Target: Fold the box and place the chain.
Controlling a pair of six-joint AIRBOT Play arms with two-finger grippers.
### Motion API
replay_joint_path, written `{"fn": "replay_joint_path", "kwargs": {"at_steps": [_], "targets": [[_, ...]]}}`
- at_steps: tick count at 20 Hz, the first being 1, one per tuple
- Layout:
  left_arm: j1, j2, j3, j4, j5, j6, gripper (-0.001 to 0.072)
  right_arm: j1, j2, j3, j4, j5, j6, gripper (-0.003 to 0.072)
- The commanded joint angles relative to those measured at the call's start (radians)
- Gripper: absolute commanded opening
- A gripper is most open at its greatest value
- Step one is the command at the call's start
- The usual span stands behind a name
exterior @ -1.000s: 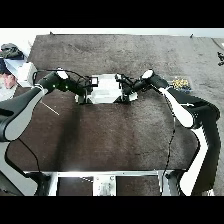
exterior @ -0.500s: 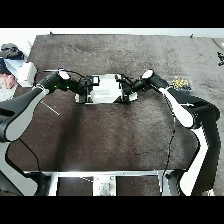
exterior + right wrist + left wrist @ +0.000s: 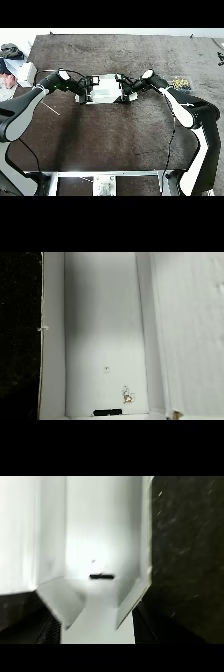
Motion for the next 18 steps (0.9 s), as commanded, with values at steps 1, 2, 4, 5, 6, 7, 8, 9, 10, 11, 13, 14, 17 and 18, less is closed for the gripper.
{"fn": "replay_joint_path", "kwargs": {"at_steps": [1, 2, 4, 5, 6, 7, 8, 9, 10, 11, 13, 14, 17, 18], "targets": [[0.0, 0.0, 0.0, -0.046, -0.047, 0.032, 0.0326, 0.0, 0.0, 0.0, 0.0, 0.0, 0.0, 0.0536], [0.0, 0.0, 0.0, -0.046, -0.05, 0.028, 0.0325, 0.0, 0.0, 0.0, 0.0, 0.0, 0.0, 0.0536], [0.0, 0.0, 0.0, -0.046, -0.073, 0.027, 0.0229, 0.0, 0.0, 0.0, 0.0, 0.0, 0.0, 0.0536], [0.0, -0.001, 0.0, -0.047, -0.08, 0.027, 0.0225, 0.0, 0.0, 0.0, 0.0, 0.0, 0.0, 0.0536], [0.0, -0.001, 0.0, -0.053, -0.08, 0.027, 0.0224, 0.0, 0.0, 0.0, 0.0, 0.0, 0.0, 0.0536], [0.0, -0.001, 0.0, -0.062, -0.078, 0.027, 0.0167, 0.0, 0.0, 0.0, 0.0, 0.0, 0.0, 0.0536], [0.0, -0.001, 0.0, -0.064, -0.071, 0.027, 0.0094, 0.0, 0.0, 0.0, 0.0, 0.0, 0.0, 0.0536], [0.0, -0.001, 0.0, -0.068, -0.068, 0.027, 0.0094, 0.0, 0.0, 0.0, 0.0, 0.0, 0.0, 0.0536], [0.0, -0.001, 0.0, -0.068, -0.064, 0.027, 0.0094, 0.0, 0.0, 0.0, 0.0, 0.0, 0.0, 0.0536], [0.0, -0.001, 0.0, -0.068, -0.061, 0.027, 0.0094, 0.0, 0.0, 0.0, 0.0, 0.0, 0.0, 0.0536], [0.0, -0.001, 0.0, -0.043, -0.061, 0.027, 0.0097, 0.0, 0.0, 0.0, 0.0, 0.0, 0.0, 0.0535], [0.0, -0.001, 0.0, -0.021, -0.066, 0.026, 0.0193, 0.0, 0.0, 0.0, 0.0, 0.0, 0.0, 0.0536], [0.001, 0.0, 0.0, -0.015, -0.07, 0.008, 0.0366, 0.0, 0.0, 0.0, 0.0, 0.0, 0.0, 0.0536], [0.001, 0.0, 0.0, 0.001, -0.074, 0.008, 0.0367, 0.0, 0.0, 0.0, 0.0, 0.0, 0.0, 0.0536]]}}
